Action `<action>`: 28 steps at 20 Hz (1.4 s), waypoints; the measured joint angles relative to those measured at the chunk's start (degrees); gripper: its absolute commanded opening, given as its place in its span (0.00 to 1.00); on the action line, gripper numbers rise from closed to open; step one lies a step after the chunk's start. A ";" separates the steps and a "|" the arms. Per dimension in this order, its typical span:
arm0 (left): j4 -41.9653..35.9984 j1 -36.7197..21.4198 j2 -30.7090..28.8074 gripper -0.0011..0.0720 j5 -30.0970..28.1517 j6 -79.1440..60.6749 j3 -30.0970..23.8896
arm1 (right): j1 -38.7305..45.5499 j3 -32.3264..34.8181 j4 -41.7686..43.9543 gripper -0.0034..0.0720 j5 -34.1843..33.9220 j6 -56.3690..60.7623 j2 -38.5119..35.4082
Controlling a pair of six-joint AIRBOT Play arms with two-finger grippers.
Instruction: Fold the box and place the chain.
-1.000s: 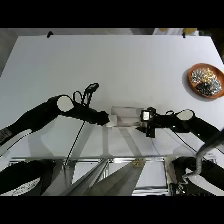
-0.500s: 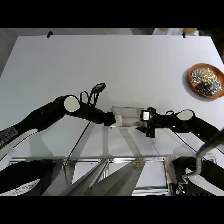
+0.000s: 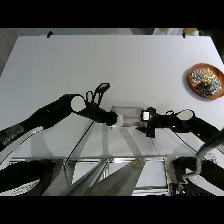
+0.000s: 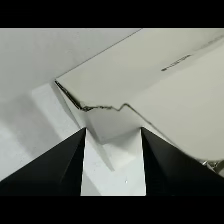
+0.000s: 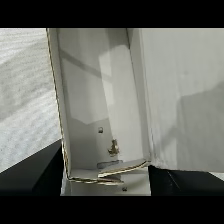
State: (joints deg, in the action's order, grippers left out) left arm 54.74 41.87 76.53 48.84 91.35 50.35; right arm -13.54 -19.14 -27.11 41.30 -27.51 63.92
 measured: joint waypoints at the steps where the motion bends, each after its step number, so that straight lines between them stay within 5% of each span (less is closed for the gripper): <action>1: 1.11 0.46 0.42 0.55 0.24 1.20 0.76 | 0.00 0.00 0.00 0.61 0.00 0.02 0.00; 13: 11.21 4.50 4.42 0.55 3.17 15.41 4.72 | -0.02 0.00 -0.02 0.61 0.02 -0.02 0.00; 24: 20.74 7.50 11.89 0.52 14.88 28.46 17.97 | -0.02 0.00 -0.02 0.61 0.00 0.00 0.00; 28: 22.23 8.07 14.51 0.37 16.74 33.53 19.19 | -0.02 0.00 0.00 0.61 0.00 0.00 0.00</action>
State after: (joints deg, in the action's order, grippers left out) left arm 76.97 49.93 91.05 65.58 124.88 69.54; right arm -13.56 -19.14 -27.11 41.30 -27.51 63.92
